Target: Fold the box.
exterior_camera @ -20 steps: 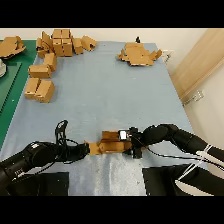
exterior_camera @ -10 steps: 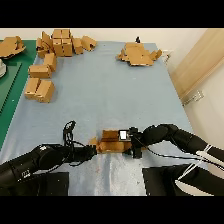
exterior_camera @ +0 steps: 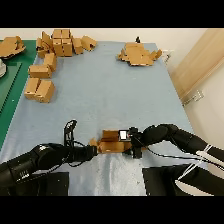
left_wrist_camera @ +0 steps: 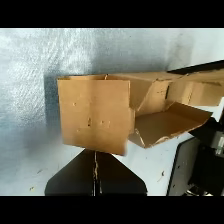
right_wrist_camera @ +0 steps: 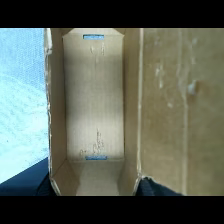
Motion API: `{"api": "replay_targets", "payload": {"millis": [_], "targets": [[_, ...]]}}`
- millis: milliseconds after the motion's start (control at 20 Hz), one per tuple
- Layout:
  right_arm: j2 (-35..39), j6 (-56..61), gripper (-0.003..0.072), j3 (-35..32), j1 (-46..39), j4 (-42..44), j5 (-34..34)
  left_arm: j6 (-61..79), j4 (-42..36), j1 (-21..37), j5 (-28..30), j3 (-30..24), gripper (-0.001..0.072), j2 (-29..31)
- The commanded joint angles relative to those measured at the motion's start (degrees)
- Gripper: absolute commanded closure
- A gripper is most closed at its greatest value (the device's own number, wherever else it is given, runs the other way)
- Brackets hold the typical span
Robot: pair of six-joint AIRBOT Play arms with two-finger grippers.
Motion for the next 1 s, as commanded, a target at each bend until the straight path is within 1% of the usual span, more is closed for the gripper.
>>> {"api": "replay_targets", "payload": {"millis": [0, 50, 100, 150, 250, 300, 400, 500, 650, 700, 800, 950], "targets": [[0.0, 0.04, 0.0192, -0.02, 0.02, 0.0, 0.0, -0.24, 0.92, 0.66, -10.56, 0.13, 0.0701, 2.69], [0.0, 0.04, 0.0192, -0.02, 0.02, 0.0, 0.02, -1.27, 2.23, 1.31, -15.87, 0.13, 0.0701, 3.23], [0.0, 0.04, 0.0192, -0.02, 0.02, 0.0, 0.02, -3.37, 4.42, 1.97, -19.58, 0.13, 0.0701, 3.58], [0.0, 0.04, 0.0192, -0.02, 0.02, 0.0, 0.02, -5.97, 7.32, 2.6, -21.11, 0.13, 0.0701, 4.07], [0.0, 0.04, 0.0192, -0.02, 0.02, 0.0, 0.0, -10.64, 11.67, 3.82, -18.62, 0.13, 0.0701, 5.09], [0.0, 0.04, 0.0192, -0.02, 0.02, 0.0, 0.0, -10.95, 12.11, 4.81, -17.31, 0.13, 0.0701, 5.2], [0.0, 0.04, 0.0192, -0.02, 0.02, 0.0, 0.0, -10.45, 12.39, 7.21, -17.57, 0.11, 0.0701, 4.85], [0.0, 0.04, 0.0192, -0.02, 0.02, 0.0, 0.02, -10.21, 13.14, 8.41, -16.24, -0.11, 0.0701, 4.0], [0.0, 0.04, 0.0192, -0.02, 0.02, 0.0, 0.02, -10.08, 13.07, 8.46, -9.18, -0.61, 0.0701, 2.01], [0.0, 0.04, 0.0192, -0.02, 0.02, 0.0, 0.0, -9.97, 12.68, 8.44, -6.91, -0.61, 0.0701, 1.09], [0.0, 0.04, 0.0192, -0.02, 0.02, 0.0, 0.0, -7.54, 9.84, 8.2, -4.63, -0.61, 0.0701, -0.59], [0.0, 0.04, 0.0192, -0.02, 0.02, 0.0, 0.0, -4.22, 6.49, 8.2, -4.7, -0.61, 0.0701, -1.86]]}}
